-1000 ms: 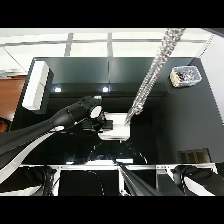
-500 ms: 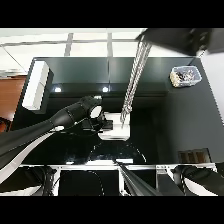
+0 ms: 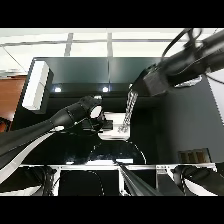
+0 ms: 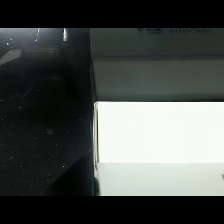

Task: Fold the box and place the chain.

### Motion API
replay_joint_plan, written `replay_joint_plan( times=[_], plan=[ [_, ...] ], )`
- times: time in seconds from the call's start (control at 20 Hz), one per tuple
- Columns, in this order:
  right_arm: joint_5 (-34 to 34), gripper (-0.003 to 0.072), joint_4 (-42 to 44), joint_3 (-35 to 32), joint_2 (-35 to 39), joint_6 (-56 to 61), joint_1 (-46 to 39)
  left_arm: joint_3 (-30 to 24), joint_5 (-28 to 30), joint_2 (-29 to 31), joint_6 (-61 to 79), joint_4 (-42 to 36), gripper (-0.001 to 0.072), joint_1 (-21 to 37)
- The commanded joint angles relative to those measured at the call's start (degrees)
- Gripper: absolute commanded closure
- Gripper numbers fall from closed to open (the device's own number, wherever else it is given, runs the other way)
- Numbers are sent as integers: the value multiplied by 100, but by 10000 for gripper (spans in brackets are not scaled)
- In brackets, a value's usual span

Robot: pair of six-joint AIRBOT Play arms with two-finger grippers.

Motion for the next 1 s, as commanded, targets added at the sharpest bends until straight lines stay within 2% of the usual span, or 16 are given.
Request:
replay_joint_plan(
  times=[0.0,0.35,0.55,0.7,0.75,0.8,0.95],
  plan=[
    [-363,676,-42,-780,0,15,142,-2,-2,0,2,2,687,2],
    [-1547,674,-57,-2352,0,35,592,-2,0,0,2,0,687,2],
    [-2656,673,-66,-3475,-2,245,809,-2,0,0,0,0,687,2],
    [-2782,658,-280,-3746,-2,332,782,-2,-2,0,2,2,687,2],
    [-2736,458,-332,-3746,0,332,780,-2,-2,0,2,2,687,2],
    [-2636,316,-378,-3746,7,328,763,-2,-2,0,2,0,687,2],
    [-2022,318,-822,-3746,313,313,339,-2,-2,0,0,-2,687,2]
  ],
)
